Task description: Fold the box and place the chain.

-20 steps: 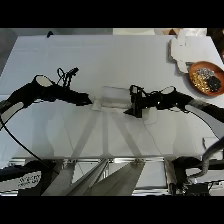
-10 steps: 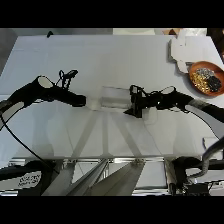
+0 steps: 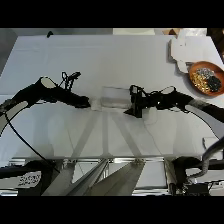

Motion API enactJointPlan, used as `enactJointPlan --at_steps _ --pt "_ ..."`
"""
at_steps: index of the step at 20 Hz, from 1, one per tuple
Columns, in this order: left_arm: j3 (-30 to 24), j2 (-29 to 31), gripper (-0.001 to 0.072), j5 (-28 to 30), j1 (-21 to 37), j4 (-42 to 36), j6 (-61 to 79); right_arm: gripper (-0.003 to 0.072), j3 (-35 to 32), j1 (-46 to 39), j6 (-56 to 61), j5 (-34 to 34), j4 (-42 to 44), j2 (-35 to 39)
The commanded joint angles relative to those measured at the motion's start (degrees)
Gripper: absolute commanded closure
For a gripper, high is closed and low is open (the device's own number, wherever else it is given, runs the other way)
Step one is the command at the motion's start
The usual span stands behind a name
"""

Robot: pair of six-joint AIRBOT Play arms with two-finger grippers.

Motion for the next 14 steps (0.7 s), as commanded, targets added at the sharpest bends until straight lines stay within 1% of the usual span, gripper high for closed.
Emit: enactJointPlan --at_steps 1,5,9,14 --pt "0.0 -0.4 0.0703 0.8 -0.2 3.1 -1.8 0.0230 0.0 0.0 0.0 0.0 0.0 0.0" --pt "0.0 -0.4 0.0705 0.5 -0.3 2.2 -1.8 0.0230 0.0 0.0 0.0 0.0 0.0 0.0" --pt "0.0 -0.4 0.0703 -3.2 -0.5 -6.3 3.7 0.0230 0.0 0.0 0.0 0.0 0.0 0.0" --pt "0.0 -0.4 0.0703 -3.2 -0.9 -6.4 4.1 0.0230 0.0 0.0 0.0 0.0 0.0 0.0"
